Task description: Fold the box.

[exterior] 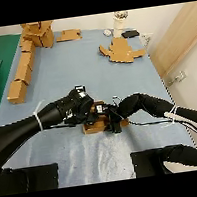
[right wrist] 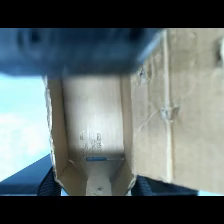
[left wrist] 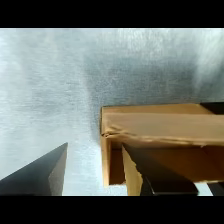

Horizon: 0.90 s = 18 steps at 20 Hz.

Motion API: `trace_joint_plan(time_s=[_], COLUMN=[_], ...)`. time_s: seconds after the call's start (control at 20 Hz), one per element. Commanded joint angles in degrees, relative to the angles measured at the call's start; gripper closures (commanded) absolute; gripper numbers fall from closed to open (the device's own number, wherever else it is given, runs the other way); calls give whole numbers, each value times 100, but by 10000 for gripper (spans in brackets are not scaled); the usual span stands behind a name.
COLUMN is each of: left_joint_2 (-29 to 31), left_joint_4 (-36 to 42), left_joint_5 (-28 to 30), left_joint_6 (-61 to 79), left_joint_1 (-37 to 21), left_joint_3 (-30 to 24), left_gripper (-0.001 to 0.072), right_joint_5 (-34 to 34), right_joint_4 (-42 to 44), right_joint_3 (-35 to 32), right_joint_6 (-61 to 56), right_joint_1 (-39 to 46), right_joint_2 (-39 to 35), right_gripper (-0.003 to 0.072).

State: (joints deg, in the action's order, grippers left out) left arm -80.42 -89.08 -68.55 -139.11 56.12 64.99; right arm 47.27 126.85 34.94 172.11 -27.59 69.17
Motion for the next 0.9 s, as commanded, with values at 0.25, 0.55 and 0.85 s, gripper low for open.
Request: trace_joint_plan(time_s=[0.25,0.55,0.85], left_joint_2=[313,389,485], left_joint_4=[225,380,411], left_joint_5=[85,46,20], left_joint_6=[212,321,461], left_joint_1=[-232,-361,-424], left_joint_3=[7,7,7], left_gripper=[194,439,699], right_joint_5=[0,0,0], right_joint_4=[0,0,0], right_joint_3=[-2,-2,-2], right_joint_6=[0,0,0], right_joint_1=[-2,-2,-2], right_joint_2=[4,4,4], right_gripper=[285,285,285])
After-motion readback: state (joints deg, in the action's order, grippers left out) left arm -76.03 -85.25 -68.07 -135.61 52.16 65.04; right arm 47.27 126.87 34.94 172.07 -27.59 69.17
